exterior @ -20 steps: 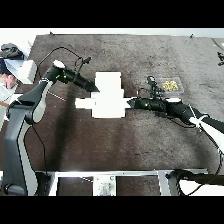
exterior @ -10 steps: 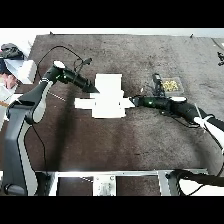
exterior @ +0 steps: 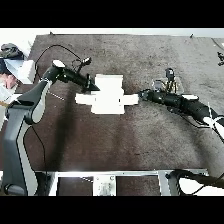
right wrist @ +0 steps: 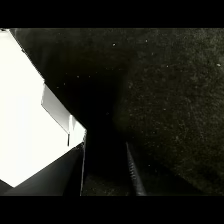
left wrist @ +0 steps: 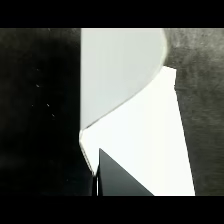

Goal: Fold the box and place the chain.

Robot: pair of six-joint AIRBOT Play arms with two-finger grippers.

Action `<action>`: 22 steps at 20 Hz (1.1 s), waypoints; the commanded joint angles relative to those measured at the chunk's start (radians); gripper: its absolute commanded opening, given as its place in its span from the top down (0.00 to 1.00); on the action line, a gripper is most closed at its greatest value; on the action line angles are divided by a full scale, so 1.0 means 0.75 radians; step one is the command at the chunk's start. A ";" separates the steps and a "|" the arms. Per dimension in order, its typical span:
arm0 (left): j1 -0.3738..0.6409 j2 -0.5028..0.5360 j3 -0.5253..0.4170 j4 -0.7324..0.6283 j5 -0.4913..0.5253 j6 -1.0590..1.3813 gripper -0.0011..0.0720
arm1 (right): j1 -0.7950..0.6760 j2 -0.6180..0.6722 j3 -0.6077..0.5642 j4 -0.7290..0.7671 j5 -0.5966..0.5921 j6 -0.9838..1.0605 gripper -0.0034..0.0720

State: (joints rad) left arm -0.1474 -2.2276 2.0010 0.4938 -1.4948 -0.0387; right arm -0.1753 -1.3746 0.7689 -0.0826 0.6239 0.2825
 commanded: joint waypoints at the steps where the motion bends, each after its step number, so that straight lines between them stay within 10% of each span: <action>1: 0.001 0.007 -0.052 -0.028 0.049 0.165 0.98 | -0.007 0.003 0.001 0.001 -0.015 -0.003 0.53; 13: 0.001 0.006 -0.179 -0.036 0.215 0.348 0.98 | -0.005 0.003 0.001 0.007 0.096 -0.354 0.53; 16: 0.001 0.006 -0.179 -0.040 0.214 0.352 0.97 | 0.022 0.000 0.001 0.001 0.189 -0.586 0.28; 22: 0.001 0.006 -0.179 -0.040 0.178 0.352 0.97 | 0.228 -0.005 0.001 -0.055 0.180 -1.170 0.26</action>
State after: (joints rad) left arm -0.1474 -2.2227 1.8671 0.4595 -1.3479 0.2241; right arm -0.0673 -1.3758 0.7689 -0.0944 0.7509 -0.3767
